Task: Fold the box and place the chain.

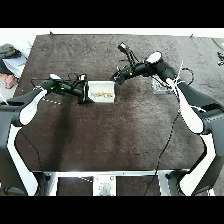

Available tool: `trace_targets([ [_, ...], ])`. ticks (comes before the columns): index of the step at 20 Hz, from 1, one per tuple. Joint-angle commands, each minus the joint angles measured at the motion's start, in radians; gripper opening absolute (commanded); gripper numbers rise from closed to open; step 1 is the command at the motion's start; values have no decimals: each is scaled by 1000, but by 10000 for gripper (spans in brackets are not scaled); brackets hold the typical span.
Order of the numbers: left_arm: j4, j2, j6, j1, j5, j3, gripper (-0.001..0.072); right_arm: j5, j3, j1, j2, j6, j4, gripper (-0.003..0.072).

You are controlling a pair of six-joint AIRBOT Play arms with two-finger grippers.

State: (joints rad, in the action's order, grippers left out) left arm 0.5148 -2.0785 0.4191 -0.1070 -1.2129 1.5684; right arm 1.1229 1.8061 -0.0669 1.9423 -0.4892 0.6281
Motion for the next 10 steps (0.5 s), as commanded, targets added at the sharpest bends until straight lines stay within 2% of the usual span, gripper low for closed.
trace_targets([
  [1,0,0,0,1,0,0,467,106,3,-10,6,50,-1,24],
  [4,0,0,0,1,0,0,467,106,3,-32,6,105,0,25],
  [5,0,0,0,1,0,0,467,93,3,-42,6,117,4,101],
  [6,0,0,0,1,0,0,467,80,3,-53,6,121,13,137],
  [10,0,0,0,1,0,0,467,25,3,-101,6,175,94,137],
])
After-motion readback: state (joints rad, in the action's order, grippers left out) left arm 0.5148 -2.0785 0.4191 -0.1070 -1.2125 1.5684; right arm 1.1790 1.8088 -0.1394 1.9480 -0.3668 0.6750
